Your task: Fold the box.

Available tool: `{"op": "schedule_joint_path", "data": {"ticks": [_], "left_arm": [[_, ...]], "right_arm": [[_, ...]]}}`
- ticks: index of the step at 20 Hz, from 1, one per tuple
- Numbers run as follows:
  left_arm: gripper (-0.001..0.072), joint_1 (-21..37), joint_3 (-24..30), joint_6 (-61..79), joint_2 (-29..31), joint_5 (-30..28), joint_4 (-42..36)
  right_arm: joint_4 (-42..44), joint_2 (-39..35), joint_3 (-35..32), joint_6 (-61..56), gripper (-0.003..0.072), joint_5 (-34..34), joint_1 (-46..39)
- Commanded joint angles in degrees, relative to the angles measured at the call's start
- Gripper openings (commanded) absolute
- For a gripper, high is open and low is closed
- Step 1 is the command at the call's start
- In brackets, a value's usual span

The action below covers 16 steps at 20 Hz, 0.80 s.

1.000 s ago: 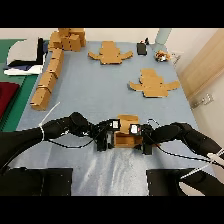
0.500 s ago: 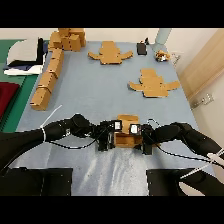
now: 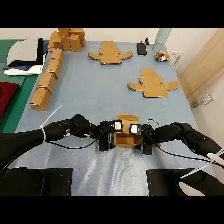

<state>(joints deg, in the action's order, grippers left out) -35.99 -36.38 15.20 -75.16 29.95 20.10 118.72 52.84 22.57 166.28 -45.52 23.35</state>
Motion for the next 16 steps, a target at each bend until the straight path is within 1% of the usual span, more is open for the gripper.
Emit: {"op": "schedule_joint_path", "data": {"ticks": [1, 5, 8, 11, 16], "left_arm": [[0.0697, -0.4, 0.0, 0.0, 0.6, 0.1, 0.7], [0.0698, -0.5, 0.0, 0.0, 0.7, 0.0, 0.9], [0.0697, -1.9, 0.0, 0.0, 0.5, -2.1, 0.9], [0.0697, -2.7, -0.1, -0.3, -0.2, -2.8, 1.0], [0.0696, -3.3, -1.1, -4.6, -0.3, -2.9, 3.9]], "right_arm": [[0.0, 0.0, 0.0, 0.0, 0.0483, 0.0, 0.0], [0.0, 0.0, 0.0, 0.0, 0.0483, 0.0, 0.0], [0.0, 0.0, 0.0, 0.0, 0.0482, 0.0, 0.0], [0.0, 0.0, 0.0, 0.0, 0.0483, 0.0, 0.0], [0.0, 0.0, 0.0, 0.0, 0.0483, 0.0, 0.0]]}}
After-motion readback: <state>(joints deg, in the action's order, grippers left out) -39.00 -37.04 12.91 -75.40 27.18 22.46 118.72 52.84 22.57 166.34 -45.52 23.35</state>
